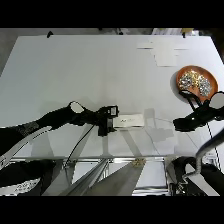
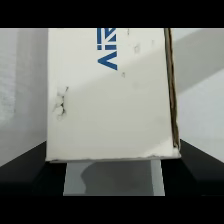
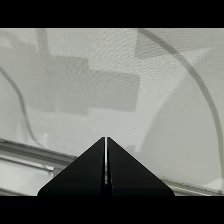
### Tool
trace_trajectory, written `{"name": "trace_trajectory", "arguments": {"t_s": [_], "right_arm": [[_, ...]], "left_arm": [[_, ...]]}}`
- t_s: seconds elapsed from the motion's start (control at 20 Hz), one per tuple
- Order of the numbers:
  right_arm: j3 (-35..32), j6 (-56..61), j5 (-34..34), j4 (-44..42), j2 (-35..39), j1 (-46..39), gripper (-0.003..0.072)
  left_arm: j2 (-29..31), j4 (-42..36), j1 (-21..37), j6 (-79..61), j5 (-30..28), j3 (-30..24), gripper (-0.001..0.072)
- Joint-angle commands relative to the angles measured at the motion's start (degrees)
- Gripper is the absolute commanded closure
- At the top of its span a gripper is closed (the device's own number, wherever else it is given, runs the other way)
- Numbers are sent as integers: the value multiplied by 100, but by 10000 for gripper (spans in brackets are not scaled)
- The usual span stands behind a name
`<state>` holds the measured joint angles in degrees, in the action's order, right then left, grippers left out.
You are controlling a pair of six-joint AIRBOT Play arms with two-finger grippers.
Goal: Fold the box and place the chain.
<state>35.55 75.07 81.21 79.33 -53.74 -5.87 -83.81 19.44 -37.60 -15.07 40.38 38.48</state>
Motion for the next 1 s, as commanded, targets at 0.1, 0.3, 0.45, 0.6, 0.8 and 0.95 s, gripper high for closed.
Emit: {"name": "trace_trajectory", "arguments": {"t_s": [0.1, 0.3, 0.45, 0.6, 0.8, 0.95], "right_arm": [[-2, 9, 46, -13, -2, -2, 667], [-2, 9, 46, -13, -2, -2, 667], [-2, 9, 46, -11, -2, -2, 667], [-2, 9, 46, -13, -2, -2, 667], [-2, 9, 46, -11, -2, -2, 667], [-2, 9, 46, -11, -2, -2, 667]], "left_arm": [[7, -181, 0, -4, 160, -2, 505], [291, 55, 131, 118, 186, 0, 505], [1073, 529, 503, 1237, 184, 0, 506], [2203, 1676, 1224, 2835, 184, 0, 506], [3477, 3477, 2546, 5790, 245, 0, 505], [3834, 4203, 3563, 6968, 466, -2, 505]]}}
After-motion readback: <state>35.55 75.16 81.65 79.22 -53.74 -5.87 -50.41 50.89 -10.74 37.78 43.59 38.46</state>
